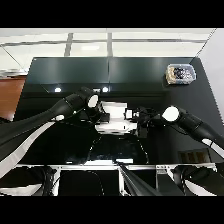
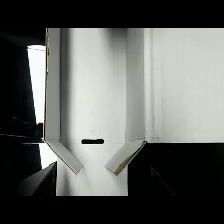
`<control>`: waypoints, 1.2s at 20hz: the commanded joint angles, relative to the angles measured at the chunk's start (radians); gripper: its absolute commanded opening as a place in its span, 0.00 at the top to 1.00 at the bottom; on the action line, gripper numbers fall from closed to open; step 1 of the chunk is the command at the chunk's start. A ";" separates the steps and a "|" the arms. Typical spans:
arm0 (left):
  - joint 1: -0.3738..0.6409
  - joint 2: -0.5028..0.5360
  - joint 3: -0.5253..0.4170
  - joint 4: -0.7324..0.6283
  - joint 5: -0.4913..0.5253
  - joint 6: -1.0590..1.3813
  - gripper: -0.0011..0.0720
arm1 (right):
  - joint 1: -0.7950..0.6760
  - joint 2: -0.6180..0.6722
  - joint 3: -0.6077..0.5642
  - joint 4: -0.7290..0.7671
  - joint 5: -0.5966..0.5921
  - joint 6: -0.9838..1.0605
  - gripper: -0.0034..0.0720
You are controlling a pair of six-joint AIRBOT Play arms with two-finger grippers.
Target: Fold the box and place the chain.
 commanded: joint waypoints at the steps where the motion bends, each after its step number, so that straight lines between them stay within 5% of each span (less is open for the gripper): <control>1: 0.001 0.001 0.001 0.000 0.000 0.000 0.95 | 0.001 -0.002 0.000 -0.019 0.005 0.012 0.04; 3: 0.001 0.000 0.001 0.000 0.000 0.000 0.95 | 0.001 -0.004 -0.001 0.004 0.013 0.011 0.26; 7: 0.001 0.000 0.001 0.000 0.000 0.000 0.95 | 0.001 -0.005 -0.002 0.071 0.012 -0.026 0.44; 8: 0.001 0.000 0.001 0.000 0.000 0.000 0.95 | 0.001 -0.009 -0.002 0.094 0.012 -0.026 0.71; 9: 0.001 0.000 0.001 0.000 0.000 0.000 0.95 | 0.001 -0.014 -0.002 0.117 0.012 -0.025 0.87; 16: 0.001 0.000 0.001 -0.001 0.000 -0.001 0.95 | 0.083 -0.094 -0.002 0.287 -0.074 -0.026 0.88; 24: 0.001 0.000 0.001 -0.001 0.000 -0.001 0.95 | 0.092 -0.097 -0.002 0.291 -0.112 0.008 0.86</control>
